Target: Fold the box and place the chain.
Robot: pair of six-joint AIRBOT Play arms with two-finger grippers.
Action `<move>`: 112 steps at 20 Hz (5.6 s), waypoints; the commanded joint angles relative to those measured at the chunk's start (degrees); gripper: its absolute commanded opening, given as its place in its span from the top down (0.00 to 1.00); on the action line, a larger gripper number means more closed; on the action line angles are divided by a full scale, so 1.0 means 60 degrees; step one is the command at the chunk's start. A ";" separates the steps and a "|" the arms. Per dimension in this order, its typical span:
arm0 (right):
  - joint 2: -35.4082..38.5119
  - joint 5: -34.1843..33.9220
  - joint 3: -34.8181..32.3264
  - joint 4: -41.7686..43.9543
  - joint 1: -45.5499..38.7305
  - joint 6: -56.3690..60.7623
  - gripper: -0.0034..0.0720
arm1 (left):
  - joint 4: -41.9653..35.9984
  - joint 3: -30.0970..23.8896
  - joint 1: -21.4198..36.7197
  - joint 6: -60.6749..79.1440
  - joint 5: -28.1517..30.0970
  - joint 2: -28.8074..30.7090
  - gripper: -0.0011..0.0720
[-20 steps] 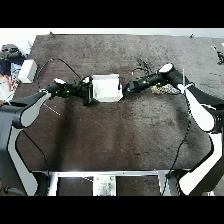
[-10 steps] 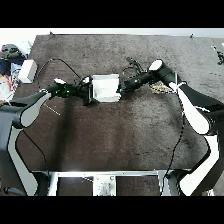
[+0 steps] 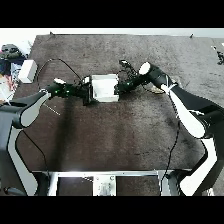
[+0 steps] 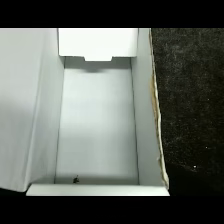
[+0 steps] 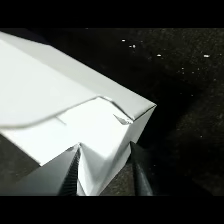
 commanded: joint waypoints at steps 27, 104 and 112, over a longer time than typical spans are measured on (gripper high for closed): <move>-0.1439 0.1100 0.2357 -0.5694 0.1756 0.6889 0.75 | -0.0004 0.0007 -0.0007 0.0011 -0.0069 -0.0004 0.51; 0.4634 -0.0426 0.0007 -0.3763 -0.3071 0.1384 0.94 | -0.0004 0.0007 -0.0007 0.0007 -0.0069 -0.0004 0.51; 0.7439 -0.3515 0.0007 -0.3923 -0.1173 0.0521 0.94 | -0.0004 0.0007 -0.0007 0.0007 -0.0069 -0.0004 0.51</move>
